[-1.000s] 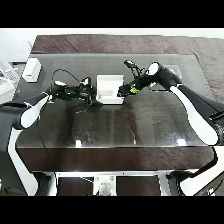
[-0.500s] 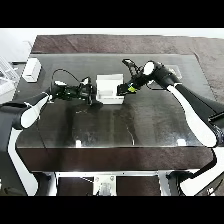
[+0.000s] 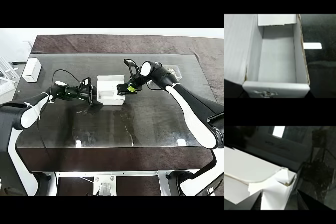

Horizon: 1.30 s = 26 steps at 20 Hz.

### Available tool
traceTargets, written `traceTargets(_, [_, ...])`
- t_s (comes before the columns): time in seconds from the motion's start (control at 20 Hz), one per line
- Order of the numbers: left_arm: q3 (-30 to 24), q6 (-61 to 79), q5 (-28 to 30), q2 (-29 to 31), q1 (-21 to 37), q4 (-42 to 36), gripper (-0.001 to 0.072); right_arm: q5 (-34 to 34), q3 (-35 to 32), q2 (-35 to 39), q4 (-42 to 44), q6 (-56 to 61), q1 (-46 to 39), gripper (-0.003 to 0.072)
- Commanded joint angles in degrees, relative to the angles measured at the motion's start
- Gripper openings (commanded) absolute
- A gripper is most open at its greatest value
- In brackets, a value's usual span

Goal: Fold the box and place the chain.

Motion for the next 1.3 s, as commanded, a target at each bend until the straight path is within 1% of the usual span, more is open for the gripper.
traceTargets(0.0, [0.02,0.02,-0.04,0.02,0.04,-0.02,0.0231,0.02,0.07,-0.07,-2.97,3.56,0.39,0.0511])
traceTargets(0.35, [0.02,0.00,-0.17,0.02,0.04,-0.04,0.0231,-1.25,0.07,-1.62,-2.89,4.31,3.04,0.0511])
traceTargets(0.6, [0.02,0.00,-0.48,0.02,0.04,-0.07,0.0231,-1.09,0.09,-3.45,-4.07,7.43,3.74,0.0510])
traceTargets(0.7, [0.02,0.02,-0.48,0.02,0.04,-0.07,0.0231,-1.20,0.11,-3.45,-5.05,8.24,3.74,0.0488])
traceTargets(0.8, [0.02,0.00,-0.48,0.02,0.04,-0.07,0.0231,-1.33,0.20,-3.45,-5.07,8.24,3.74,0.0485])
traceTargets(0.85, [0.02,0.00,-0.48,0.02,0.04,-0.07,0.0231,-1.33,0.20,-3.45,-5.07,8.24,3.74,0.0462])
traceTargets(0.9, [0.02,0.00,-0.48,0.02,0.04,-0.07,0.0231,-1.31,0.20,-3.45,-5.35,8.24,3.74,0.0456])
traceTargets(1.15, [0.02,0.00,-0.48,0.02,0.04,-0.07,0.0231,-1.55,2.36,-3.45,-6.10,8.24,3.67,0.0457])
traceTargets(1.25, [0.02,0.00,-0.50,0.02,0.04,-0.07,0.0231,-1.53,2.64,-3.50,-6.47,8.24,3.67,0.0438])
